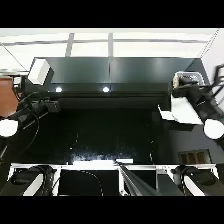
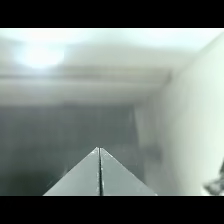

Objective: Fold the box and place the chain.

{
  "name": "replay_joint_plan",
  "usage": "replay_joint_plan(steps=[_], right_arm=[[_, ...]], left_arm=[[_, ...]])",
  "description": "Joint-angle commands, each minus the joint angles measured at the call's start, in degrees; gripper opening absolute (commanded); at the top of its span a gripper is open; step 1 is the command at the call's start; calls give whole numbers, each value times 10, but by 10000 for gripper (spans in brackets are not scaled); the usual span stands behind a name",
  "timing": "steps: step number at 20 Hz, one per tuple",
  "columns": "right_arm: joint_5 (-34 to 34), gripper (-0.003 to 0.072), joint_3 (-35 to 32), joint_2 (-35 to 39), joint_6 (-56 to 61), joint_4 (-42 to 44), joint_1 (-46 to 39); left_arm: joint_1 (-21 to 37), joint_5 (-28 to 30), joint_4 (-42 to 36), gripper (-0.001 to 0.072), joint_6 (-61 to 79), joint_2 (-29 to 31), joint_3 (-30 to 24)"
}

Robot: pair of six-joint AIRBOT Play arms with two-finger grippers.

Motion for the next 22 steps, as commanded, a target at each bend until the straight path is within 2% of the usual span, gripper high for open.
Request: replay_joint_plan(steps=[1, 4, 5, 6, 7, 8, 9, 10, 11, 14, 18, 20, 22], right_arm=[[25, 20, 69, -66, 0, 51, -171], [239, 20, 183, -166, 0, 29, -380], [296, 20, 208, -194, 0, 28, -437], [349, 20, 225, -216, 1, 29, -489], [398, 21, 236, -234, 3, 30, -537], [424, 23, 240, -247, 9, 31, -573], [445, 214, 240, -260, 11, 31, -601], [468, 588, 241, -274, 3, 30, -622], [486, 700, 241, -287, -12, 27, -633], [561, 699, 266, -351, -66, 27, -633], [715, 698, 375, -464, -134, 26, -582], [738, 698, 417, -492, -134, 0, -549], [746, 693, 445, -506, -134, -61, -517]], left_arm=[[-1, 57, -52, 31, 0, -6, 0], [-1, 14, -52, 36, 0, -6, 0], [-2, -15, -52, 94, 0, -6, 0], [-4, -44, -51, 263, 0, -7, 0], [-8, -67, -48, 494, 1, -8, 0], [-14, -85, -48, 681, 1, -9, 0], [-20, -101, -47, 709, 1, -10, 0], [-26, -112, -47, 709, 2, -11, 0], [-33, -114, -47, 709, 2, -11, 0], [-57, -115, -45, 710, 29, -11, 0], [-80, -140, -45, 710, 45, -20, 0], [-91, -142, -45, 709, 45, -27, 0], [-102, -140, -45, 709, 45, -28, 0]])
